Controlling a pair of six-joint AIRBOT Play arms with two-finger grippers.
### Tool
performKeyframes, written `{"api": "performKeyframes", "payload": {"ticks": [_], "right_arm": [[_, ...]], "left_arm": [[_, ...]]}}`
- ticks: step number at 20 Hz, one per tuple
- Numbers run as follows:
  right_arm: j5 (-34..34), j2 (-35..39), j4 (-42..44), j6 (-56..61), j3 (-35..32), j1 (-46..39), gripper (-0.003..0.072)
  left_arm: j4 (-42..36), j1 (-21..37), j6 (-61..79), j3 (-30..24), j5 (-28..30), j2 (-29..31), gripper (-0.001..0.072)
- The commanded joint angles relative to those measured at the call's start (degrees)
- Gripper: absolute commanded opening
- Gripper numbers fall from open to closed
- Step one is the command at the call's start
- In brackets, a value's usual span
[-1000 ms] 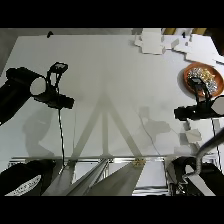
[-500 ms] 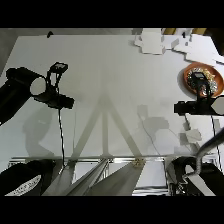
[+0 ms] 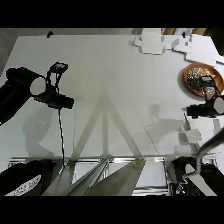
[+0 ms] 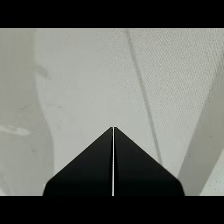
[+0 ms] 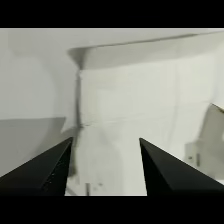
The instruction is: Fold the box and place the chain.
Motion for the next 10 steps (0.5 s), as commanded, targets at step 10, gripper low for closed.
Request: {"api": "performKeyframes", "payload": {"ticks": [10], "right_arm": [[1.44, -16.59, -17.42, -6.78, 7.34, -21.53, 0.0523]], "left_arm": [[0.0, 0.04, 0.02, 0.0, 0.0, 0.04, 0.001]]}}
